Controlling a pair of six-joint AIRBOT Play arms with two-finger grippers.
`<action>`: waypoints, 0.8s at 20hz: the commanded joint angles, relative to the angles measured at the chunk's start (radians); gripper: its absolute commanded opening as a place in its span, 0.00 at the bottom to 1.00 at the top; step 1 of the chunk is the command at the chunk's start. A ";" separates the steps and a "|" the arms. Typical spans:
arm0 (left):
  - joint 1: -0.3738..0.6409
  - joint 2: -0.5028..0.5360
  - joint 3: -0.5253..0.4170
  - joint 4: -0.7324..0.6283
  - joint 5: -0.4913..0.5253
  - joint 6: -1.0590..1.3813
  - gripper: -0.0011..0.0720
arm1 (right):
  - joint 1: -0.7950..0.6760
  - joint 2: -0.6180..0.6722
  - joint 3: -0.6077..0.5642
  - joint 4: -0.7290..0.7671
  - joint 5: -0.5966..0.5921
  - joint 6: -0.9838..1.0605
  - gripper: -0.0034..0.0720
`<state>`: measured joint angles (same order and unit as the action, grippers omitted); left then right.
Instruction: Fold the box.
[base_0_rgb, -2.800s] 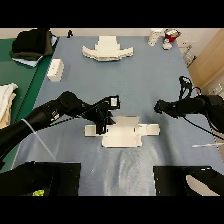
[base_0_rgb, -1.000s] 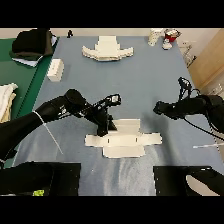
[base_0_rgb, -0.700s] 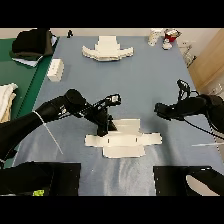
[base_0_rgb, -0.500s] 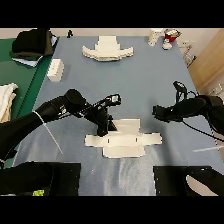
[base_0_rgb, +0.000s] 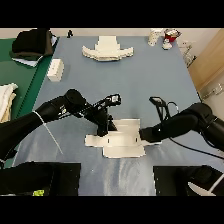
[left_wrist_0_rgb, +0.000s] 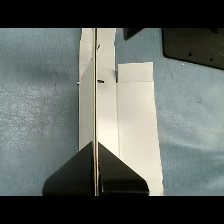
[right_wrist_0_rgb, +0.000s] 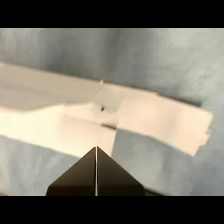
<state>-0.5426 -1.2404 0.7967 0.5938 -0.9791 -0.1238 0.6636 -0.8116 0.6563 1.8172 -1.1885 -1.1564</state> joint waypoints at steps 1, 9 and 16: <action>0.000 -0.001 0.000 0.000 0.000 0.000 0.04 | 0.283 0.015 0.000 -0.102 -0.011 0.222 0.05; 0.000 -0.001 0.000 0.000 0.001 0.000 0.04 | 0.666 -0.051 0.000 -0.326 0.107 0.073 0.66; 0.000 -0.001 0.000 0.000 0.001 0.000 0.04 | 0.665 -0.192 -0.019 -0.432 0.125 -0.270 0.67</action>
<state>-0.5426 -1.2404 0.7967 0.5941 -0.9791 -0.1242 1.3209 -0.9527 0.6456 1.4605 -1.0737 -1.2865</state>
